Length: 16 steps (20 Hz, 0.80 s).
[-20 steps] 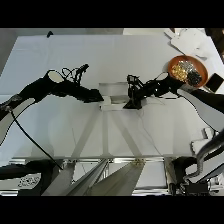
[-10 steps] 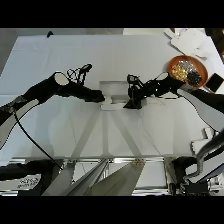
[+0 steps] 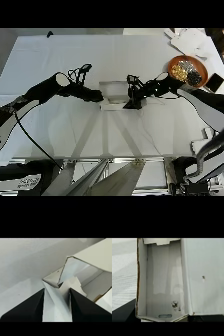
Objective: Fold the box and place the chain.
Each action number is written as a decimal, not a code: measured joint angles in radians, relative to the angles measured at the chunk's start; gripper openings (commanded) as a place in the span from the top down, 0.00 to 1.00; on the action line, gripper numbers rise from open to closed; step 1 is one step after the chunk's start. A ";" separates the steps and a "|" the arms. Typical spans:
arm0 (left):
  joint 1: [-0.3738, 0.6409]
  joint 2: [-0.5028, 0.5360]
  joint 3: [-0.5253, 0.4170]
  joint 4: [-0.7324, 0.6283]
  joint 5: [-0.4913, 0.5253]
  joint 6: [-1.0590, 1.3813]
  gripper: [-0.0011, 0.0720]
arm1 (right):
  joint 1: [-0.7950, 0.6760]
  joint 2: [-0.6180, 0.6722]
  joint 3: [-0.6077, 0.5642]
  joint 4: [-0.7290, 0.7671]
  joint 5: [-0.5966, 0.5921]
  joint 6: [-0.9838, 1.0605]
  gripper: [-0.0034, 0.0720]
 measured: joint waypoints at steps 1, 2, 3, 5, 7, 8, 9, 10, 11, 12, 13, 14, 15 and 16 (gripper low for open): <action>-0.005 0.000 0.000 0.004 -0.005 -0.007 0.51 | 0.000 0.000 0.000 0.000 0.000 0.000 0.44; -0.011 0.000 0.001 0.012 -0.011 -0.025 0.52 | 0.000 0.000 0.000 0.000 0.000 0.000 0.44; -0.016 0.000 0.002 0.025 -0.011 -0.043 0.53 | 0.000 0.000 0.000 0.000 0.000 0.000 0.44; -0.031 0.000 0.006 0.069 -0.011 -0.094 0.53 | 0.000 0.000 0.000 0.000 0.000 0.000 0.44; -0.052 0.000 0.017 0.129 -0.015 -0.155 0.56 | 0.000 0.000 0.000 0.000 0.000 0.000 0.44; -0.064 0.000 0.026 0.170 -0.019 -0.196 0.56 | 0.000 0.000 0.000 0.000 0.000 0.000 0.44; -0.076 0.000 0.037 0.211 -0.023 -0.236 0.56 | 0.000 0.000 0.000 0.000 0.000 0.000 0.44; -0.086 -0.004 0.050 0.250 -0.029 -0.278 0.56 | 0.000 0.000 0.000 0.000 0.000 0.000 0.44; -0.097 -0.010 0.068 0.290 -0.037 -0.321 0.56 | 0.000 0.000 0.000 0.001 0.000 0.000 0.44; -0.109 -0.018 0.086 0.325 -0.047 -0.363 0.56 | 0.000 0.000 0.000 0.001 0.000 0.000 0.44; -0.120 -0.028 0.106 0.355 -0.055 -0.401 0.56 | 0.000 0.000 0.000 0.001 0.000 0.000 0.44; -0.133 -0.041 0.129 0.387 -0.072 -0.441 0.57 | 0.000 0.000 0.000 0.001 0.000 0.000 0.44; -0.145 -0.054 0.153 0.415 -0.084 -0.478 0.61 | 0.000 0.000 0.000 0.001 0.000 0.000 0.44; -0.158 -0.068 0.177 0.443 -0.103 -0.515 0.61 | 0.000 0.000 0.000 0.000 0.000 0.000 0.44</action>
